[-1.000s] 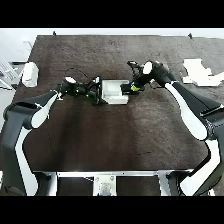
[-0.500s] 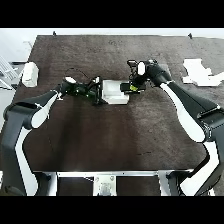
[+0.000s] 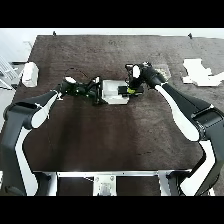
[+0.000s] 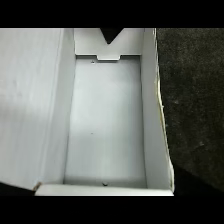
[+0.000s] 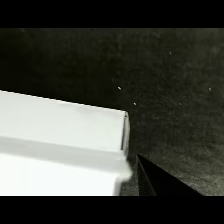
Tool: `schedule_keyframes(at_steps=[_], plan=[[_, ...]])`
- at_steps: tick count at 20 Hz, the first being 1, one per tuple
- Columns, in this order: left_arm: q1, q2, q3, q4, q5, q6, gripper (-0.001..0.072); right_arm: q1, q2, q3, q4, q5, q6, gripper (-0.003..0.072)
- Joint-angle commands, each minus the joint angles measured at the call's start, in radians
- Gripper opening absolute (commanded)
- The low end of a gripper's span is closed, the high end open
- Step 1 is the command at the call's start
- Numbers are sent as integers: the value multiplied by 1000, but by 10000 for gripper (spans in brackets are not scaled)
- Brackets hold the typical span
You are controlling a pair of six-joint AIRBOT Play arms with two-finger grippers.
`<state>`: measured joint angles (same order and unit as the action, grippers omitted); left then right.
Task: Fold the box and place the chain.
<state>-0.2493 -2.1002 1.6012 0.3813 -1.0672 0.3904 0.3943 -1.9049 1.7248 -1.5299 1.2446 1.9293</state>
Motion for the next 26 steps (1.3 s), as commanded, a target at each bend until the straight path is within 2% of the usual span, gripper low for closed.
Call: schedule_keyframes(at_steps=[1,5,13,14,19,21,22,24,26], plan=[[1,1,0,0,0,0,410,2,-15,13,-29,11,54,377],[1,1,0,0,0,0,410,2,-15,44,-80,12,98,370],[1,1,0,0,0,0,410,20,-41,57,-76,13,132,351],[1,1,0,0,0,0,410,23,-47,58,-79,13,132,290],[1,1,0,0,0,0,410,23,-76,58,-83,22,140,251],[1,1,0,0,0,0,410,23,-79,59,-83,24,140,189],[1,1,0,0,0,0,410,24,-79,66,-84,24,151,181],[1,1,0,0,0,0,411,24,-79,83,-87,23,166,44],[1,1,0,0,0,0,410,28,-79,87,-87,24,166,16]])
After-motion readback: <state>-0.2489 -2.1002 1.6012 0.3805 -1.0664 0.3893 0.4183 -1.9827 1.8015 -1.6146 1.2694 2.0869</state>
